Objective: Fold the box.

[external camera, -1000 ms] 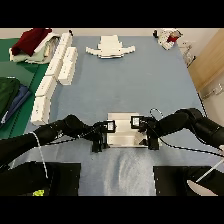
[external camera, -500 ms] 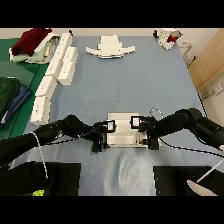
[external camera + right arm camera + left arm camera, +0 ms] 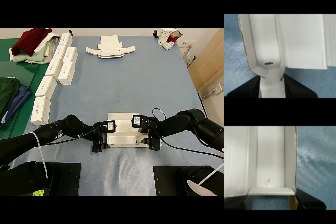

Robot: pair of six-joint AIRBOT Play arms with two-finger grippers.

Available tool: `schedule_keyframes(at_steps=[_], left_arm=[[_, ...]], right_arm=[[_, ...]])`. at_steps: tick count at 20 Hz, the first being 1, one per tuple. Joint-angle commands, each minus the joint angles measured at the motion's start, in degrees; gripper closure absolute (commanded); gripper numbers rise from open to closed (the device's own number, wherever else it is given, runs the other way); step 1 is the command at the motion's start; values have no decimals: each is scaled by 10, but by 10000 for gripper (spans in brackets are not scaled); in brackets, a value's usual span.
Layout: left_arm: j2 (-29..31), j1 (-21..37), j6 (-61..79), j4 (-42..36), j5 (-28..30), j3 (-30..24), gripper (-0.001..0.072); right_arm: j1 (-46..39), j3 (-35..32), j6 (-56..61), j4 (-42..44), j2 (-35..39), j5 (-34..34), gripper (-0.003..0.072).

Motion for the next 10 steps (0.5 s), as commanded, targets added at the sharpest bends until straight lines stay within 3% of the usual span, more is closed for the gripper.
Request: schedule_keyframes(at_steps=[1,5,10], left_arm=[[0,0,0,0,0,0,272],[0,0,0,0,0,0,271],[0,0,0,0,0,0,271]], right_arm=[[1,-8,-25,39,-3,16,302],[5,-8,-35,51,-20,30,533],[7,-8,-76,96,-22,57,536]])
